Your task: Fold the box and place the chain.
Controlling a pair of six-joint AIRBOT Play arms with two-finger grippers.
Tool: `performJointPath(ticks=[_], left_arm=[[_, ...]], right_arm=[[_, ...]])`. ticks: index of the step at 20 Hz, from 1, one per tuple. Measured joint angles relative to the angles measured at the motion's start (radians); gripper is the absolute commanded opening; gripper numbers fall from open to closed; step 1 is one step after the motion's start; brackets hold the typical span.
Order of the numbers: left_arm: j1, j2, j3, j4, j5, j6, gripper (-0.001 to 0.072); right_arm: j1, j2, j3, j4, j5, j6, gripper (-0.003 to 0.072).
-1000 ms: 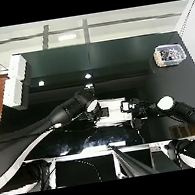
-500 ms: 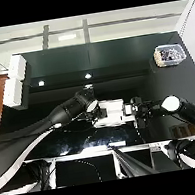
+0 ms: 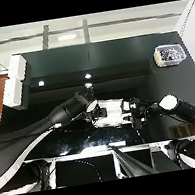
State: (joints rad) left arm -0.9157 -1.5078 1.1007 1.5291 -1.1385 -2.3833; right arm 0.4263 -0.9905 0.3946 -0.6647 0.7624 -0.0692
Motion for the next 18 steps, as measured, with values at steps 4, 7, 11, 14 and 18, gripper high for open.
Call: performJointPath(ticks=[4, 7, 11, 14, 18], left_arm=[[0.000, 0.000, 0.000, 0.000, 0.000, 0.001, 0.0028], [0.000, 0.000, 0.000, 0.000, 0.001, 0.000, 0.0027], [0.000, 0.000, 0.000, -0.001, 0.002, -0.001, 0.0028], [0.000, 0.000, 0.000, -0.003, 0.003, -0.001, 0.0028], [0.000, 0.000, 0.000, -0.005, 0.005, -0.001, 0.0027]], right_arm=[[0.048, -0.013, 0.000, 0.042, -0.016, 0.021, 0.0237], [0.064, -0.028, 0.000, 0.060, -0.040, 0.032, 0.0237], [0.072, -0.039, 0.000, 0.067, -0.056, 0.039, 0.0382], [0.073, -0.042, 0.000, 0.067, -0.063, 0.040, 0.0209], [0.074, -0.042, 0.000, 0.068, -0.068, 0.055, 0.0048]])
